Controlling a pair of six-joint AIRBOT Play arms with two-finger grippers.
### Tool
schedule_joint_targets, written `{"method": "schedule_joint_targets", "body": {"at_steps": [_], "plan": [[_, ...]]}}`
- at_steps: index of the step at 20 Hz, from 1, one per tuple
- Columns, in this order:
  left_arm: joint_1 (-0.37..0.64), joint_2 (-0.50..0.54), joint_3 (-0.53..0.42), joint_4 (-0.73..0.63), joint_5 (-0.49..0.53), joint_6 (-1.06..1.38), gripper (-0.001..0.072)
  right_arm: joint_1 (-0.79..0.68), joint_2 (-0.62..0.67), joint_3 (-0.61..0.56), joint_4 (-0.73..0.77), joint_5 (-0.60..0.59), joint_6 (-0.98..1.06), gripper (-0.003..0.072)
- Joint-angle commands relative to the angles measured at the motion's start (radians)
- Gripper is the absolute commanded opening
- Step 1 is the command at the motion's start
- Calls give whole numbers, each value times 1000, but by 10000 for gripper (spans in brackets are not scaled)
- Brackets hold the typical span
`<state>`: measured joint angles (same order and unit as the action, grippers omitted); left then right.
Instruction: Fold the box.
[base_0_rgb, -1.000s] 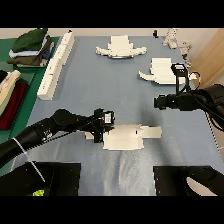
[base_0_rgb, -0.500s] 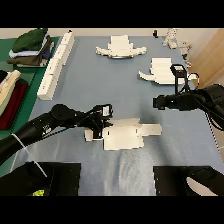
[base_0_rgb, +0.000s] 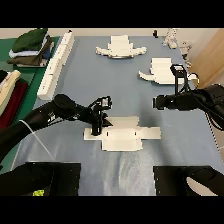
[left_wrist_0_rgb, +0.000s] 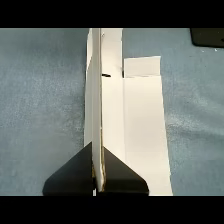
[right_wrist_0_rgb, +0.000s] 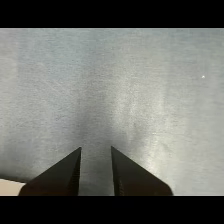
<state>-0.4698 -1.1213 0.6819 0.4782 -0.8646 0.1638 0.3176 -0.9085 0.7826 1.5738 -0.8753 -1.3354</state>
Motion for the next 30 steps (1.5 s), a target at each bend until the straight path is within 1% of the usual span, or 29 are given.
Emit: {"method": "schedule_joint_targets", "body": {"at_steps": [1,5,7,9,13,19,22,23,24,25,26,28,30], "plan": [[3,-47,57,5,-29,-18,14,1,0,1,5,1,0,309],[3,-60,70,40,-31,-79,15,1,0,1,6,1,0,309],[3,-74,70,107,-63,-115,14,1,-1,1,6,1,0,309],[2,-94,70,137,-94,-139,14,1,-1,1,6,1,0,309],[2,-101,70,128,-98,-139,15,1,-1,1,10,0,0,309],[2,-101,70,129,-169,-139,15,1,-1,1,18,-1,0,309],[2,-101,68,129,-176,-139,15,1,-1,1,40,-1,0,306],[2,-101,67,129,-176,-139,15,1,-1,1,58,-3,0,295],[2,-101,67,128,-175,-139,15,1,0,1,85,-13,0,258],[2,-101,67,128,-177,-140,15,1,0,2,122,-36,0,89],[2,-101,67,128,-177,-140,15,1,0,2,159,-67,-2,1],[2,-101,67,128,-175,-184,15,9,2,1,196,-132,-32,0],[2,-101,67,128,-175,-185,15,57,17,0,193,-172,-67,-1]]}}
